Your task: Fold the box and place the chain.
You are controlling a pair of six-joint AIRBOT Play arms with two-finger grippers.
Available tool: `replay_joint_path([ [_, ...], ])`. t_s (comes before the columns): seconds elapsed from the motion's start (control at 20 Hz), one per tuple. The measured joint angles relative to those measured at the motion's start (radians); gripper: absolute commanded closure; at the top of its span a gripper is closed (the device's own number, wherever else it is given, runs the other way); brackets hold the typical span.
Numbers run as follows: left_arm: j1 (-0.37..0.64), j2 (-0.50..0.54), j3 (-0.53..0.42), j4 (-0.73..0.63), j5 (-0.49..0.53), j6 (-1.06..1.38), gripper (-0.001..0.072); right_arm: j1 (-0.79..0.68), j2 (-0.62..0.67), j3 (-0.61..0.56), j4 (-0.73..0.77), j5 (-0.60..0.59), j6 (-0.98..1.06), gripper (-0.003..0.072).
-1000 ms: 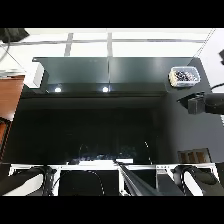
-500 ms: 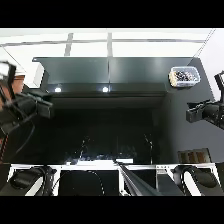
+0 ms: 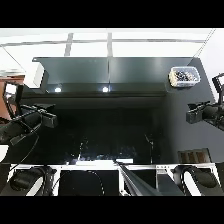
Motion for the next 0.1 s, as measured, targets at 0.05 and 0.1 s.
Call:
replay_joint_path([
  [0.05, 0.000, 0.001, -0.002, 0.000, 0.000, 0.000, 0.0678, 0.000, 0.000, -0.001, -0.002, 0.000, 0.000, 0.0671],
  [0.1, 0.000, 0.002, -0.003, 0.000, -0.001, 0.000, 0.0678, 0.000, 0.000, -0.001, -0.002, 0.000, 0.000, 0.0670],
])
